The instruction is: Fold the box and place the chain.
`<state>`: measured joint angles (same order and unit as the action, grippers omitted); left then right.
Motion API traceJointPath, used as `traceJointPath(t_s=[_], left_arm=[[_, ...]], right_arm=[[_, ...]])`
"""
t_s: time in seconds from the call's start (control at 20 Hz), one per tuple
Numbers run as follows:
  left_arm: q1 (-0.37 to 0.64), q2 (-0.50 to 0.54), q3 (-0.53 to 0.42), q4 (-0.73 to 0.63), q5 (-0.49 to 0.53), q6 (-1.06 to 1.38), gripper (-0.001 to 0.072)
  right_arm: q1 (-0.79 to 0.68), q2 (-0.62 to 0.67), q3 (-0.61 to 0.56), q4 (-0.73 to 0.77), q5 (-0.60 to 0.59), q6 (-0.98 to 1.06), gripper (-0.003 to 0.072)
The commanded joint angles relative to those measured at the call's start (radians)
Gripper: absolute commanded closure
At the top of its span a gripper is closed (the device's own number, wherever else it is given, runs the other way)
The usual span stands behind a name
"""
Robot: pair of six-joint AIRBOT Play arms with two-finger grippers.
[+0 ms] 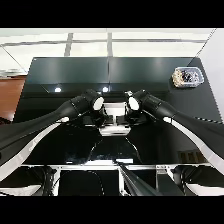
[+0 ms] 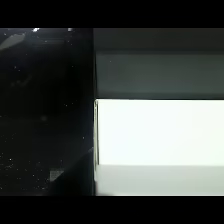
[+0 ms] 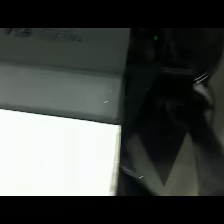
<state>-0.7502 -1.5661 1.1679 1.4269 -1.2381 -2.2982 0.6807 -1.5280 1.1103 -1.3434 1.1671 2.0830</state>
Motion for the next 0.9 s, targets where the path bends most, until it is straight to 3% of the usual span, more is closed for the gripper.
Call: traceJointPath(t_s=[0.0,0.15,0.2,0.25,0.3,0.5,0.7,0.85], left_arm=[[0.000,0.000,0.000,0.005,0.004,0.005,0.0683],[0.000,0.000,0.001,0.001,0.013,0.005,0.0683],[0.000,0.000,0.001,0.000,0.010,0.005,0.0683],[0.000,0.000,0.001,0.001,0.006,0.005,0.0683],[0.000,0.000,0.001,0.001,0.007,0.005,0.0683],[0.000,0.001,0.001,0.001,0.007,0.005,0.0683],[0.000,0.003,0.001,0.011,0.008,0.005,0.0683],[0.000,0.003,0.001,0.008,0.031,0.005,0.0683]], right_arm=[[0.003,-0.001,0.001,-0.025,0.001,0.007,0.0677],[0.003,-0.001,0.001,0.005,0.004,-0.001,0.0674],[0.003,0.000,0.002,0.008,0.003,0.000,0.0642],[0.003,0.002,0.008,0.000,0.004,-0.001,0.0397],[-0.001,0.007,0.015,-0.008,0.004,-0.005,0.0227],[-0.040,0.092,0.075,-0.032,0.048,-0.147,0.0233],[-0.117,0.282,0.088,-0.178,0.154,-0.253,0.0233],[-0.214,0.425,0.087,-0.450,0.135,-0.280,0.0232]])
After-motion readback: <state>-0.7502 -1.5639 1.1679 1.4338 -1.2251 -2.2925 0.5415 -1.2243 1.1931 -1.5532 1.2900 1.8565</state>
